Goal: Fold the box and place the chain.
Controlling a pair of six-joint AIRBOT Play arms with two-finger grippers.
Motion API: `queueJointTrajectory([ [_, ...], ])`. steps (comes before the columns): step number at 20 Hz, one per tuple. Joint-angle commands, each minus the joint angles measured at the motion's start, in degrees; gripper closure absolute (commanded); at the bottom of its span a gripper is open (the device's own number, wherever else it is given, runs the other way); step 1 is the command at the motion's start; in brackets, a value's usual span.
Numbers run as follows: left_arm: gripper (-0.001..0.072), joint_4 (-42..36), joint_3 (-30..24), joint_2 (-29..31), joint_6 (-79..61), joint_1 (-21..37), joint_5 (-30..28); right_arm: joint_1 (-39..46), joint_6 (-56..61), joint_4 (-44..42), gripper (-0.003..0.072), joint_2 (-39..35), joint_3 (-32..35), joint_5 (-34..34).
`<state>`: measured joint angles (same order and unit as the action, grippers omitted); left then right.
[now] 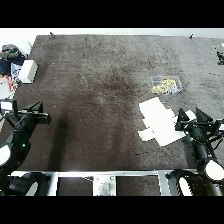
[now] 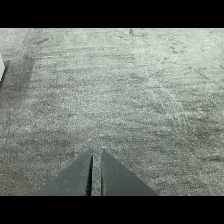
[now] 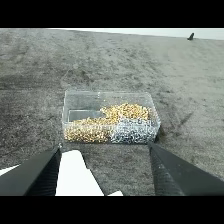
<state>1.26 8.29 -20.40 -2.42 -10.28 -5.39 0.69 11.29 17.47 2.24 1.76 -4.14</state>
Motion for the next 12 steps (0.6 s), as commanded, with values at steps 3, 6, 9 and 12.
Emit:
queueJointTrajectory([
  [3, 0.0646, 0.02, -0.02, 0.04, 0.00, 0.04, 0.00, -0.02, 0.48, 0.52, 0.0093, 0.00, -0.24, 0.28],
  [6, 0.0647, 0.02, -0.02, 0.04, -0.02, 0.04, 0.00, -0.02, 0.26, 0.57, 0.0094, 0.04, -4.39, 0.26],
  [9, 0.0647, 0.02, -0.02, 0.04, 0.00, 0.04, 0.00, 0.00, 0.33, 0.50, 0.0094, 4.46, -11.50, 0.26],
  [12, 0.0646, 0.02, -0.02, 0.04, 0.00, 0.04, 0.00, 0.04, 0.50, 0.15, 0.0094, 17.29, -21.66, 0.26],
])
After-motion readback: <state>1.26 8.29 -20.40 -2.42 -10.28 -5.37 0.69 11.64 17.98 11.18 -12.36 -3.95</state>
